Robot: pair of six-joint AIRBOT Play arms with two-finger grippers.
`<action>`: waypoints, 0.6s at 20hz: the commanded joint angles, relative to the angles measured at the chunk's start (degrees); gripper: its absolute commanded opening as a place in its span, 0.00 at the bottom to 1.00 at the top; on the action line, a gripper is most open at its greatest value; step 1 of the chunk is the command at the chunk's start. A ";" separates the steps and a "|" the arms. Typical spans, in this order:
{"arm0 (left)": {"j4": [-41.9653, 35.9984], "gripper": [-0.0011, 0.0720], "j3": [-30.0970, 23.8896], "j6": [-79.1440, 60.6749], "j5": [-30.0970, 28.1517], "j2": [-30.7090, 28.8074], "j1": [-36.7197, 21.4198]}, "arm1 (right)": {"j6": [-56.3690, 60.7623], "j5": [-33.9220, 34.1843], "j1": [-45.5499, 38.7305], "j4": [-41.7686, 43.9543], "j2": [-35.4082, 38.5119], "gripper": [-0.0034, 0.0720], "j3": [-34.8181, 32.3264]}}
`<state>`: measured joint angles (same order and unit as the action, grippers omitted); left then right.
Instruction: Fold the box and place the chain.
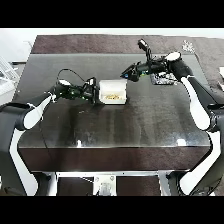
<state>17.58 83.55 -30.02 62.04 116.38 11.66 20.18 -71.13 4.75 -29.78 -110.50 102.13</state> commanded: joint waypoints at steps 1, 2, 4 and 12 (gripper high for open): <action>0.02 0.74 0.00 0.00 0.02 0.00 -0.04 | 0.35 -5.60 1.22 -1.97 -0.35 0.44 0.35; 0.02 0.74 0.00 0.00 0.00 0.00 -0.04 | 0.35 -7.15 1.29 -1.95 -0.35 0.44 0.35; 0.00 0.74 0.00 0.02 0.02 0.00 -0.04 | 0.42 -8.33 1.27 -1.99 -0.35 0.44 0.35; 0.02 0.74 0.00 0.02 0.04 0.00 -0.04 | 1.84 -13.97 3.37 -2.47 -0.35 0.52 0.28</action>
